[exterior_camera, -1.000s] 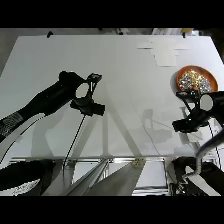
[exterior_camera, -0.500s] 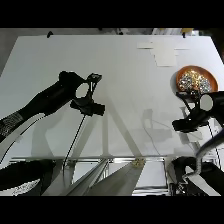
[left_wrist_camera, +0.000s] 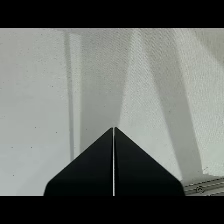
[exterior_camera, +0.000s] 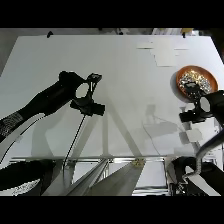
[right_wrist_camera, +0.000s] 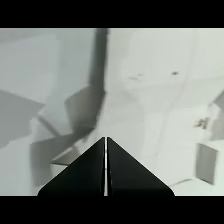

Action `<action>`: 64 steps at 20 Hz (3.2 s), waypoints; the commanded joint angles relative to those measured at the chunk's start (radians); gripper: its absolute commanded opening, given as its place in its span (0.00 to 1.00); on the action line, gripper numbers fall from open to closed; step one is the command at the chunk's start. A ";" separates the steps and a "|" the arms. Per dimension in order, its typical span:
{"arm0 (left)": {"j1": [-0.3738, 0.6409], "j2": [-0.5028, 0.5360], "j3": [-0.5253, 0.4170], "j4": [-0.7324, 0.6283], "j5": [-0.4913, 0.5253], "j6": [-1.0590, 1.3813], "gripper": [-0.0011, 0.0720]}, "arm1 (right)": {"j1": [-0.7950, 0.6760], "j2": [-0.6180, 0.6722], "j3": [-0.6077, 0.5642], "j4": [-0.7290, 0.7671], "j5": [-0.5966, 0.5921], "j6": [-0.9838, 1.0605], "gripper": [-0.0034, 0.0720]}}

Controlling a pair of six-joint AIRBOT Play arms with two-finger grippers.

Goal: Fold the box and place the chain.

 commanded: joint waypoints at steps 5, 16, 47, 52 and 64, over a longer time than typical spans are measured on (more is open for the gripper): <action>0.000 0.000 0.000 0.000 0.000 0.000 0.02 | -0.370 0.000 0.000 -0.291 -0.109 -0.135 0.63; 0.000 0.000 0.000 0.000 0.000 0.000 0.02 | -0.698 -0.212 0.001 -0.285 -0.371 -0.216 0.55; 0.003 0.002 -0.022 0.169 -0.282 0.431 0.03 | 0.144 0.306 -0.172 0.574 -0.163 -0.069 0.07; 0.011 0.005 -0.137 0.133 -0.121 0.494 0.03 | 0.297 0.306 -0.177 0.573 -0.213 -0.004 0.07; 0.290 0.138 -0.223 -0.860 0.229 1.285 0.59 | 0.346 0.306 -0.177 0.573 -0.212 -0.002 0.07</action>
